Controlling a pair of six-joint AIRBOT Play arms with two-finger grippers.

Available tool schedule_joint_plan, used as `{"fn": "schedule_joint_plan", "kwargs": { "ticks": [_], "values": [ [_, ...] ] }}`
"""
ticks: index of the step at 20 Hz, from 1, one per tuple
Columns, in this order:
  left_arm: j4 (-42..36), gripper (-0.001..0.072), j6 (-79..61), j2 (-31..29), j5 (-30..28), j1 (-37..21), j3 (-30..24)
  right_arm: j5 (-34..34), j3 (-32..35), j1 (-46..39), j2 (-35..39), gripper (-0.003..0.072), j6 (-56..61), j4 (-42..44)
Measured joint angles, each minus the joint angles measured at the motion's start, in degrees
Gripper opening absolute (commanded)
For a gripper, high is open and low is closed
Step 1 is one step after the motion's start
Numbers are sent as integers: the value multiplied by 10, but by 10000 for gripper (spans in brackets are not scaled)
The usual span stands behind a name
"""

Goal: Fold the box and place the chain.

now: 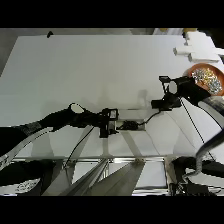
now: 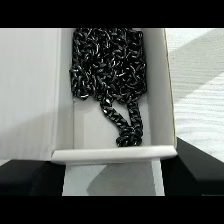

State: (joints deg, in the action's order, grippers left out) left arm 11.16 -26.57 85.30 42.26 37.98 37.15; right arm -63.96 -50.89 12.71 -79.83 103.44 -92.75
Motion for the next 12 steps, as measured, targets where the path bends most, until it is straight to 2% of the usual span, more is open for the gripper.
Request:
{"fn": "schedule_joint_plan", "kwargs": {
  "ticks": [6, 12],
  "values": [
    [0, 220, 0, 0, 0, 0, 0, -41, 0, 0, 131, 17, -45, 17],
    [0, 220, 0, 0, 0, 0, 0, -93, 0, 1, 305, 17, -96, 113]
  ]
}}
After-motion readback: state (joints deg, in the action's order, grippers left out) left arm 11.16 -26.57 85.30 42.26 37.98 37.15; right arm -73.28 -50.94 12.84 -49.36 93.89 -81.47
